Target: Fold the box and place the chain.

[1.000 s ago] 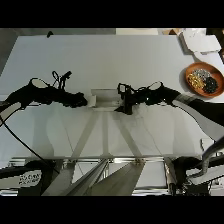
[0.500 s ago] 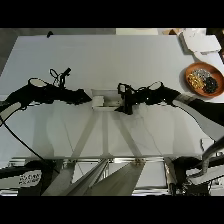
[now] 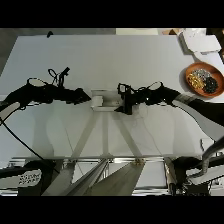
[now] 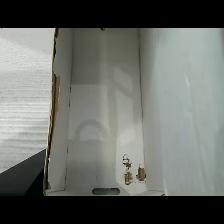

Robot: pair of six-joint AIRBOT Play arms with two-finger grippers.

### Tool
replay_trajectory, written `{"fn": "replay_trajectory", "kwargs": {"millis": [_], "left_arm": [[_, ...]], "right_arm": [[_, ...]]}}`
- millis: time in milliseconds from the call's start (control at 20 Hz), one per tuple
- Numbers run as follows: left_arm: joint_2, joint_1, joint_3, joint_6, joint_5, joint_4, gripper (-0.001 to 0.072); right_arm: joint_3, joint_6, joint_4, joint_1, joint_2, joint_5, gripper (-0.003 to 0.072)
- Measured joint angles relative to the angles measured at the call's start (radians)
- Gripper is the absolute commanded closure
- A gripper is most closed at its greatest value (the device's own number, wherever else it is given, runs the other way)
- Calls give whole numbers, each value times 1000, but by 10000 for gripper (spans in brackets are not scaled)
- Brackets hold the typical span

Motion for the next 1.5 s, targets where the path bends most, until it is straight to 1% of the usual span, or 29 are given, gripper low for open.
{"fn": "replay_trajectory", "kwargs": {"millis": [50,100,250,300,350,400,450,700,900,1000,1150,1500], "left_arm": [[0,8,0,0,-2,1,570],[0,13,0,0,-2,1,548],[-3,6,0,5,-5,2,541],[-3,-3,0,13,-5,2,472],[-4,-13,0,20,-5,2,316],[-4,-23,0,27,-3,2,198],[-5,-32,0,31,2,2,189],[-5,-59,1,50,2,3,196],[-5,-62,1,60,-6,36,197],[-5,-56,0,63,-27,66,197],[-3,-27,0,63,-31,80,196],[-1,1,0,87,-35,65,194]], "right_arm": [[0,0,0,0,0,0,169],[0,0,0,0,0,0,169],[0,0,0,0,0,-1,169],[0,0,0,0,0,-1,169],[0,0,0,0,0,-1,169],[0,0,-3,0,0,-2,169],[0,0,-6,-1,0,-2,169],[0,-1,-6,-1,0,-1,169],[0,-3,-5,-1,0,0,169],[1,0,7,0,0,-8,169],[1,1,7,0,0,-3,169],[1,1,1,0,0,-2,169]]}}
